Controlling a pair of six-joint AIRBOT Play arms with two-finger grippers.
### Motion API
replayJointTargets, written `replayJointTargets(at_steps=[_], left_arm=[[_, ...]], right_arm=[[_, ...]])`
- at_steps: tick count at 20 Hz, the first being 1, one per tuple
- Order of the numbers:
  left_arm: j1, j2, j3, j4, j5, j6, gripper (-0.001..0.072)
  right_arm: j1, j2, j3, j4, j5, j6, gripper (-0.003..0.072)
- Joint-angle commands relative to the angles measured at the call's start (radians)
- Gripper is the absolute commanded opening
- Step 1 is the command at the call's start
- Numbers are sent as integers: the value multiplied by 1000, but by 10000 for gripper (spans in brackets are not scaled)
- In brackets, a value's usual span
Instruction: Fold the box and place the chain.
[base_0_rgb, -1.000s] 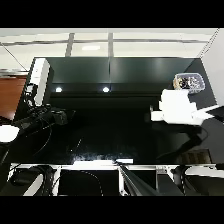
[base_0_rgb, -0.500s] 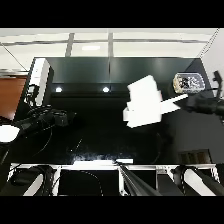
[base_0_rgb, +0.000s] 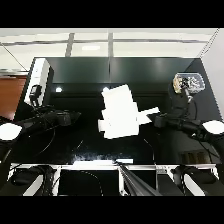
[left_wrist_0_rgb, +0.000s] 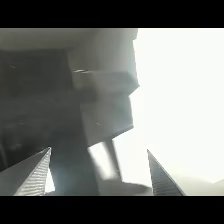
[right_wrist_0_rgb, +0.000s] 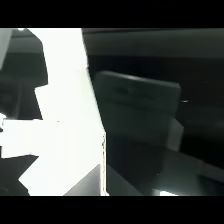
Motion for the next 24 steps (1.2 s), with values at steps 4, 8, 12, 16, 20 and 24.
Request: replayJointTargets(at_steps=[4, 8, 12, 16, 20, 24], left_arm=[[-109, -291, 71, -104, -7, 15, 720], [-105, -579, 202, -357, -153, 306, 720], [-105, -767, 304, -438, -266, 539, 720], [-105, -866, 420, -367, -327, 558, 720], [-101, -968, 526, -352, -584, 687, 670], [-84, -1047, 588, -335, -689, 715, 352]], right_arm=[[178, 12, -32, 23, -145, 3, 16], [178, 12, -32, 23, -138, 13, 16], [178, 12, -32, 23, -124, 27, 16], [178, 12, -32, 23, -106, 28, 17], [178, 12, -32, 12, -108, 27, 17], [178, 12, -32, -31, -105, 27, 17]])
